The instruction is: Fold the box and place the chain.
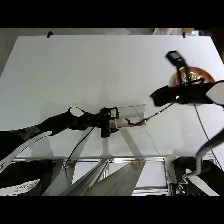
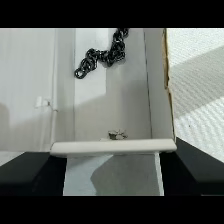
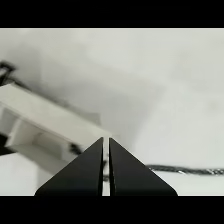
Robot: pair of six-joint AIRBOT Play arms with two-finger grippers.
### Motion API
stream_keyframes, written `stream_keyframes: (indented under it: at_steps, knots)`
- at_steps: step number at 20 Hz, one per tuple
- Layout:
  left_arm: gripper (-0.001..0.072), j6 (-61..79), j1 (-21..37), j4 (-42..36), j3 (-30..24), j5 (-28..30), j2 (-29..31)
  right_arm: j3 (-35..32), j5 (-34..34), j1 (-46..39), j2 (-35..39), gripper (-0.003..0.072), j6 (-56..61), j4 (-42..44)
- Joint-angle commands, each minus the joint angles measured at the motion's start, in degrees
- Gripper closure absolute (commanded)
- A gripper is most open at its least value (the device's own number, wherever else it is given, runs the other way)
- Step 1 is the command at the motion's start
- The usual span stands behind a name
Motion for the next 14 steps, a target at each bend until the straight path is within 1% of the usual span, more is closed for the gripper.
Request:
stream_keyframes:
  at_steps: [1, 2, 5, 7, 10, 11, 13, 14]
  knots:
    - [0.0340, 0.0, 0.0, 0.0, 0.0, 0.0, 0.0, 0.9, 1.0, -9.0, -1.6, 0.0656, 5.3, -7.5]
    - [0.0340, 0.0, 0.0, 0.0, 0.0, 0.0, 0.0, 0.9, 0.8, -10.3, -2.8, 0.0671, 6.8, -7.5]
    - [0.0340, 0.0, 0.0, 0.0, 0.0, 0.0, 0.0, 0.8, 3.0, -10.6, -7.8, 0.0672, 8.2, -7.4]
    - [0.0340, 0.0, 0.0, 0.0, 0.0, 0.0, 0.0, 0.2, 3.1, -10.6, -11.0, 0.0671, 8.2, -7.6]
    - [0.0340, 0.0, 0.0, 0.0, 0.0, 0.0, 0.0, -0.6, 3.4, -10.6, -13.5, 0.0666, 8.2, -9.0]
    - [0.0340, 0.0, 0.0, 0.0, 0.0, 0.0, 0.0, -0.7, 3.3, -10.6, -13.7, 0.0605, 8.2, -9.0]
    - [0.0340, 0.0, 0.0, 0.0, 0.0, 0.0, 0.0, -1.1, 2.6, -10.6, -14.1, 0.0453, 7.9, -9.0]
    - [0.0340, 0.0, 0.0, 0.0, 0.0, 0.0, 0.0, -1.6, 2.1, -10.6, -14.3, 0.0405, 7.9, -9.0]
